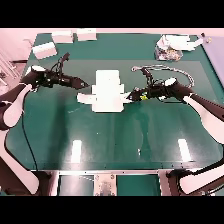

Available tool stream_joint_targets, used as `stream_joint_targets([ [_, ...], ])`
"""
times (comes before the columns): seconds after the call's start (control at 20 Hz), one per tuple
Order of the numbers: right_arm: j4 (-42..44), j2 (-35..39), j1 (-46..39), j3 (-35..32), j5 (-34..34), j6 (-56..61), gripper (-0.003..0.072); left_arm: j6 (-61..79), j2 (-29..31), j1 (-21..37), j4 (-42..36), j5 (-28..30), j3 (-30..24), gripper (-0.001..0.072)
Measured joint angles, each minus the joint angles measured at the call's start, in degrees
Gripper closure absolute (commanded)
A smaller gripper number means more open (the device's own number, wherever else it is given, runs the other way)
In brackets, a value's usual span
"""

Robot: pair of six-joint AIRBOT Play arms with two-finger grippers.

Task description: Fold the box and place the chain.

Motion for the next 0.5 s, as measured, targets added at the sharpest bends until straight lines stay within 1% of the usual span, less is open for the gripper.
stream_joint_targets([
  [0.3,0.0,0.0,0.0,0.0,0.0,0.0,0.0679,0.5,-3.0,-2.4,-0.3,-0.1,1.2,0.0253],
  [0.5,0.0,0.0,0.0,0.0,0.0,-0.1,0.0679,2.3,-3.8,-5.2,-0.8,1.8,1.4,0.0253],
])
